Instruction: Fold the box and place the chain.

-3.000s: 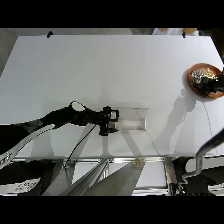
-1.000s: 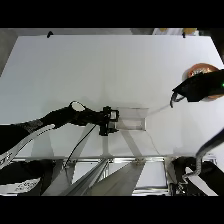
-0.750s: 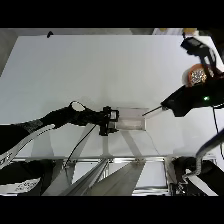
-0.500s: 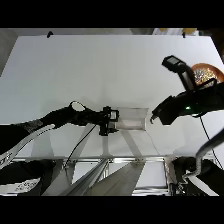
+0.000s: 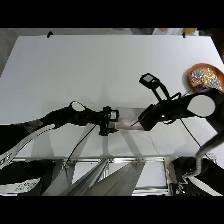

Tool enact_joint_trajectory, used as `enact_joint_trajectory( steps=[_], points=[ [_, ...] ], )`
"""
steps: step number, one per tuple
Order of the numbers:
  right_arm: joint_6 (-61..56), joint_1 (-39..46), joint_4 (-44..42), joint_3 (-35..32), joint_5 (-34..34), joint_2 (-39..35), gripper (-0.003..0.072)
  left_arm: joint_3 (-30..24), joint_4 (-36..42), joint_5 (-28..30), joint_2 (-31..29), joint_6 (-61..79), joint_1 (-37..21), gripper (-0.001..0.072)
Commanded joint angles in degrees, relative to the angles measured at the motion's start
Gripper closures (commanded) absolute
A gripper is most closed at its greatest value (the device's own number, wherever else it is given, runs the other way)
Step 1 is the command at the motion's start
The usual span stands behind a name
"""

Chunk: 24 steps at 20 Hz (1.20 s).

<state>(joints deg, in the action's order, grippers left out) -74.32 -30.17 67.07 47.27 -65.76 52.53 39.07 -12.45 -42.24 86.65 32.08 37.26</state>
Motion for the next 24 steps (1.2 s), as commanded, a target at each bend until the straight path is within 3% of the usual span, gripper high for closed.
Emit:
enact_joint_trajectory(
  steps=[1,4,6,8,10,11,15,16,17,18,19,24],
  points=[
    [0.1,-3.0,0.7,-1.2,3.6,4.0,0.0666,0.0,0.0,0.0,0.0,0.0,0.0,0.0691],
    [0.0,-4.5,1.2,-1.2,3.9,7.5,0.0654,0.0,0.0,0.0,0.0,0.0,0.0,0.0691],
    [-0.3,-5.2,3.0,-1.2,3.9,8.6,0.0562,0.0,0.0,0.0,0.0,0.0,0.0,0.0691],
    [-0.4,-5.3,4.2,-1.2,3.7,8.1,0.0559,0.0,0.0,0.0,0.0,0.0,0.0,0.0691],
    [-1.8,-5.3,6.4,-0.3,2.1,6.6,0.0482,0.0,0.0,0.0,0.0,0.0,0.0,0.0691],
    [-2.5,-5.1,7.7,1.0,0.6,5.6,0.0482,0.0,0.0,0.0,-0.1,0.0,0.0,0.0691],
    [-3.2,2.0,8.3,7.6,-6.8,1.4,0.0487,0.0,0.0,0.0,0.0,0.0,0.0,0.0691],
    [-3.2,5.2,8.5,8.8,-8.3,0.5,0.0501,0.0,0.0,0.0,-0.1,0.0,0.0,0.0691],
    [-3.3,8.3,9.0,9.3,-8.9,-0.1,0.0560,0.0,0.0,0.0,0.0,0.0,0.0,0.0691],
    [-3.5,11.8,9.2,9.3,-8.8,-0.5,0.0630,0.0,0.0,0.0,0.0,0.0,0.0,0.0691],
    [-4.2,15.3,9.2,9.3,-8.6,-0.3,0.0652,0.0,0.0,0.0,-0.1,0.0,0.0,0.0691],
    [-5.4,26.5,11.8,9.1,-6.1,4.6,0.0667,0.0,0.0,0.0,0.0,0.0,0.0,0.0691]
  ],
)
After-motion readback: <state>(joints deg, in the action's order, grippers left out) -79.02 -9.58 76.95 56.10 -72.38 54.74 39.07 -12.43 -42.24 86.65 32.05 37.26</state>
